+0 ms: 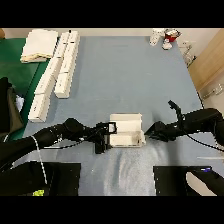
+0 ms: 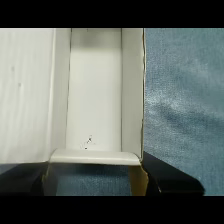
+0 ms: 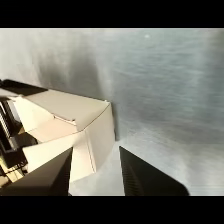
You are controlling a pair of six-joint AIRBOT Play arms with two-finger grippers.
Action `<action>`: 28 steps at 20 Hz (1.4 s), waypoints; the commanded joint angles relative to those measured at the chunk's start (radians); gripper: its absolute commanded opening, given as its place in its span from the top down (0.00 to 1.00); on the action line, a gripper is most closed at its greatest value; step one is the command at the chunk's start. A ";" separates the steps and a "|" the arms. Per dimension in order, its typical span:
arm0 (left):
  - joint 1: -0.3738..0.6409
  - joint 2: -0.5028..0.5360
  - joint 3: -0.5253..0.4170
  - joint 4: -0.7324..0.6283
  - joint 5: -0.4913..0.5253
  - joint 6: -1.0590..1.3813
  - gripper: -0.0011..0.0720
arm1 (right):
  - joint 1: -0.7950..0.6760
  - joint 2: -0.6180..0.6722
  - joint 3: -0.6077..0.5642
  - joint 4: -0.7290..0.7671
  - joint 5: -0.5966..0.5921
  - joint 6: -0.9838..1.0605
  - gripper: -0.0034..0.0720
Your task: Fold the box.
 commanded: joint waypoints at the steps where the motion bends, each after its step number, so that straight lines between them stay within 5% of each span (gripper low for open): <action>1: 0.000 0.000 0.001 0.000 0.000 0.000 0.35 | 0.140 0.006 0.002 -0.009 0.081 -0.022 0.34; 8: 0.000 0.000 0.001 0.000 0.000 0.000 0.35 | 0.418 0.003 0.060 -0.223 0.278 0.206 0.37; 17: 0.000 0.000 0.001 0.000 0.000 0.000 0.35 | 0.792 -0.158 0.271 -0.755 0.214 0.856 0.37; 28: 0.000 0.000 0.001 0.000 0.000 0.000 0.35 | 0.880 -0.274 0.306 -0.887 0.187 1.072 0.42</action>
